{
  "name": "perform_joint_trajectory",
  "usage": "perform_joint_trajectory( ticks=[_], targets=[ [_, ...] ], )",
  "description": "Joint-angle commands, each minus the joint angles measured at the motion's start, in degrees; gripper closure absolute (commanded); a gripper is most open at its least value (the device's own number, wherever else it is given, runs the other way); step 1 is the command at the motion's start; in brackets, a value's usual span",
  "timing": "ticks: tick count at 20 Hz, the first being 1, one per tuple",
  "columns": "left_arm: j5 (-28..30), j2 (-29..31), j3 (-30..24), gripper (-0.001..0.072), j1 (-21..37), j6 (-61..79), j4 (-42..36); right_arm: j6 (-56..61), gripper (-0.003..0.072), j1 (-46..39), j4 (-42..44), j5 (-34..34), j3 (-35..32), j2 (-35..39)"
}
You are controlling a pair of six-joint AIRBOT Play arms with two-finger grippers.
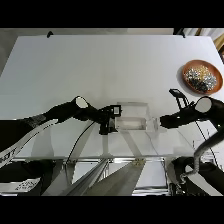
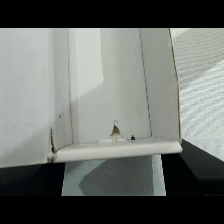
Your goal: Fold the box and place the chain.
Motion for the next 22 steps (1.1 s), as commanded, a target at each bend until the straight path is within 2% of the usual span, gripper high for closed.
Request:
perform_joint_trajectory(
  ticks=[1, 2, 9, 18, 20, 22],
  targets=[
    [0.00, 0.02, -0.02, 0.0376, 0.02, 0.02, 0.02, -0.02, 0.0593, 2.47, 1.77, -3.02, -0.11, -3.63],
    [0.00, 0.02, 0.00, 0.0376, 0.02, 0.02, 0.02, -0.15, 0.0555, 2.75, 1.75, -3.04, -0.11, -4.20],
    [0.00, 0.02, -0.02, 0.0376, 0.02, 0.02, 0.02, -2.03, 0.0555, 2.84, 4.81, -3.26, -0.09, -4.24],
    [0.00, 0.00, -0.02, 0.0376, 0.02, 0.02, 0.02, -3.43, 0.0547, 2.84, 9.60, -2.29, -0.07, 2.12],
    [0.00, 0.00, 0.00, 0.0376, 0.02, 0.00, 0.02, -4.92, 0.0472, 2.84, 11.76, -0.33, -0.07, 2.97],
    [0.00, 0.02, -0.02, 0.0376, 0.02, 0.02, 0.02, -6.45, 0.0361, 2.84, 13.79, 1.14, -0.09, 2.97]
  ],
)
